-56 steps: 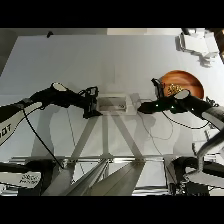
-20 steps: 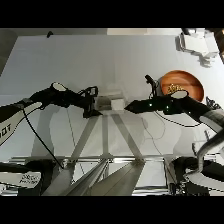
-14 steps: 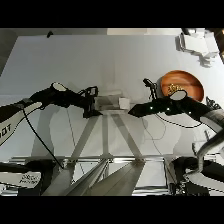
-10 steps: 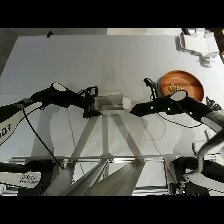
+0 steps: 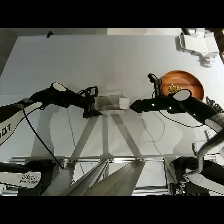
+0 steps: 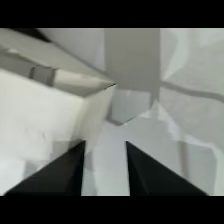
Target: Fold the box and place the chain.
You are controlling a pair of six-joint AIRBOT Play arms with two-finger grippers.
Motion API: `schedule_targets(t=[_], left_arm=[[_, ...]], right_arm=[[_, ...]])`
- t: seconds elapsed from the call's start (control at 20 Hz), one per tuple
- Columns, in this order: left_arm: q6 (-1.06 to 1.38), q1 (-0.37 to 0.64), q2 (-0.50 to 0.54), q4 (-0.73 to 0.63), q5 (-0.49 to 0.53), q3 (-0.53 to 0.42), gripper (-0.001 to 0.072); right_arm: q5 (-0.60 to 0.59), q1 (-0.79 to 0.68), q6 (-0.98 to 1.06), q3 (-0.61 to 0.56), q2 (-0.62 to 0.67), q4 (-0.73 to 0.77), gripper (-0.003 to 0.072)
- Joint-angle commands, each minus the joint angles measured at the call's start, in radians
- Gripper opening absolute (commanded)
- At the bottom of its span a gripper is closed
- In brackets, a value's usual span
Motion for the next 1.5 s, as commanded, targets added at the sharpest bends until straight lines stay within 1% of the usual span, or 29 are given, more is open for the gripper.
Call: schedule_targets(t=[0.0,0.1,0.3,0.35,0.45,0.6,0.65,0.7,0.75,0.8,0.95,1.25,1.45], left_arm=[[0.0,0.001,0.0,0.0,0.0,0.0,0.0143],[0.0,0.001,0.0,0.0,0.0,0.0,0.0143],[0.0,0.001,0.0,0.0,0.0,0.0,0.0143],[0.0,0.001,0.0,0.0,0.0,0.0,0.0143],[0.0,0.001,0.0,0.0,0.0,0.0,0.0143],[0.0,0.001,0.0,0.0,0.0,0.0,0.0143],[0.0,0.001,0.0,0.0,0.0,0.0,0.0143],[0.0,0.001,0.0,0.0,0.0,0.0,0.0143],[0.0,0.001,0.0,0.0,0.0,0.0,0.0143],[0.0,0.001,0.0,0.0,0.0,0.0,0.0143],[0.0,0.001,0.0,0.0,0.0,0.0,0.0143],[0.0,0.001,0.0,0.0,0.0,0.0,0.0143],[0.0,0.001,0.0,0.0,0.0,0.0,0.0143]], right_arm=[[0.029,0.001,0.002,0.001,0.003,0.089,0.0302],[0.028,0.001,-0.002,0.001,0.002,0.137,0.0302],[0.028,0.001,-0.001,0.001,0.002,0.175,0.0302],[0.028,0.001,-0.001,0.001,0.002,0.185,0.0305],[0.028,0.001,-0.001,0.001,0.002,0.195,0.0338],[0.026,0.001,-0.001,0.001,0.002,0.195,0.0339],[0.023,0.002,-0.001,0.001,0.002,0.194,0.0347],[0.014,0.008,-0.001,0.001,0.002,0.193,0.04],[0.003,0.019,-0.001,0.001,0.002,0.193,0.0447],[-0.01,0.034,-0.002,0.001,0.002,0.19,0.046],[-0.058,0.079,-0.001,0.001,0.002,0.165,0.046],[-0.135,0.142,0.003,0.03,0.002,0.166,0.046],[-0.243,0.201,0.012,0.032,0.001,0.154,0.046]])
